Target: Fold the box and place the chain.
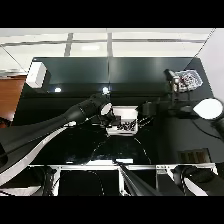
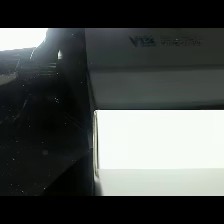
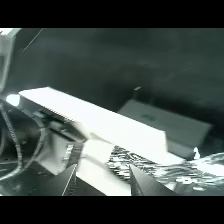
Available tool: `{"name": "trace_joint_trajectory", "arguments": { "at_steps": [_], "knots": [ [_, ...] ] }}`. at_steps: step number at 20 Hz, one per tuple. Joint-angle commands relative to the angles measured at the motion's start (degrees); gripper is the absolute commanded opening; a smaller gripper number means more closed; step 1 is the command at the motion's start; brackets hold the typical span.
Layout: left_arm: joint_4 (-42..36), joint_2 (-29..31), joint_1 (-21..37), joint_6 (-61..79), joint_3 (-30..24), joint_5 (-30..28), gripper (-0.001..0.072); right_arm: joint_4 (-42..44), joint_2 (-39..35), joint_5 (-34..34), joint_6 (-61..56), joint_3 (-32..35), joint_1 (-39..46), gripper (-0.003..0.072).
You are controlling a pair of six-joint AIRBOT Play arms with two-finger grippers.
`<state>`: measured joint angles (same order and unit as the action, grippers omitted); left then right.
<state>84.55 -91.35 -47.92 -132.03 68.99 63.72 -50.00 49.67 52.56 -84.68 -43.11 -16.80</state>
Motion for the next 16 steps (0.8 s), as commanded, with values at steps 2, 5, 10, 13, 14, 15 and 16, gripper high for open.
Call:
{"name": "trace_joint_trajectory", "arguments": {
  "at_steps": [2,5,10,13,14,15,16],
  "knots": [
    [0.0,0.0,0.0,0.0,0.0,0.0,0.0030,-4.5,-4.1,8.6,14.4,2.8,11.0,0.0376],
    [0.0,0.0,0.0,0.0,0.0,0.0,0.0030,0.5,-4.7,-0.6,30.3,13.9,11.4,0.0403],
    [0.0,0.0,0.0,0.0,0.0,0.0,0.0030,1.8,-3.5,-17.6,66.4,22.2,6.8,0.0706],
    [0.0,0.0,0.0,0.0,0.0,0.0,0.0030,10.4,1.8,-11.9,85.8,21.2,6.5,0.0705],
    [0.0,0.0,0.0,0.0,0.0,0.0,0.0030,12.8,4.4,-9.7,94.1,20.8,6.4,0.0705],
    [0.0,0.0,0.0,0.0,0.0,0.0,0.0030,12.7,6.9,-8.1,97.4,19.9,6.1,0.0705],
    [0.0,0.0,0.0,0.0,0.0,0.0,0.0030,12.9,9.0,-8.0,98.7,19.1,5.8,0.0705]
  ]
}}
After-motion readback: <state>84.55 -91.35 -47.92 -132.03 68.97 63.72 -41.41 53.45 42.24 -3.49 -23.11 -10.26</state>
